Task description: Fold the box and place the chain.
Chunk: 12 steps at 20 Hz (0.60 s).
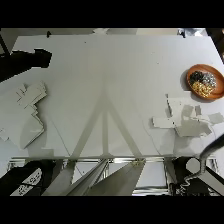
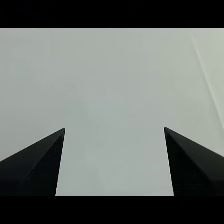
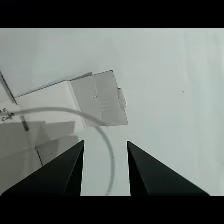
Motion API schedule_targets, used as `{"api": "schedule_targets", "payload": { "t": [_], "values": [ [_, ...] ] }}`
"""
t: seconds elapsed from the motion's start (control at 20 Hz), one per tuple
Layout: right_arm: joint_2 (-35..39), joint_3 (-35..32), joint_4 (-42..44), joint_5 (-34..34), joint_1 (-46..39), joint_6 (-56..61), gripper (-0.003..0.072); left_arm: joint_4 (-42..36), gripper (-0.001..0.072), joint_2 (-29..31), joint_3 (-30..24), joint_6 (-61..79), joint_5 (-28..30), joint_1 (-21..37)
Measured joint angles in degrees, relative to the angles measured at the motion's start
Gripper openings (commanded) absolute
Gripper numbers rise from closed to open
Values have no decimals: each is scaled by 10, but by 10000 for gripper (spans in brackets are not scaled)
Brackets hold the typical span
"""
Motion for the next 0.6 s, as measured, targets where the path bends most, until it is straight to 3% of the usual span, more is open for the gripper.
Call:
{"api": "schedule_targets", "payload": {
  "t": [0.6],
  "values": [
    [-207,122,54,63,-56,-83,304,0,697,0,0,0,0,0]
  ]
}}
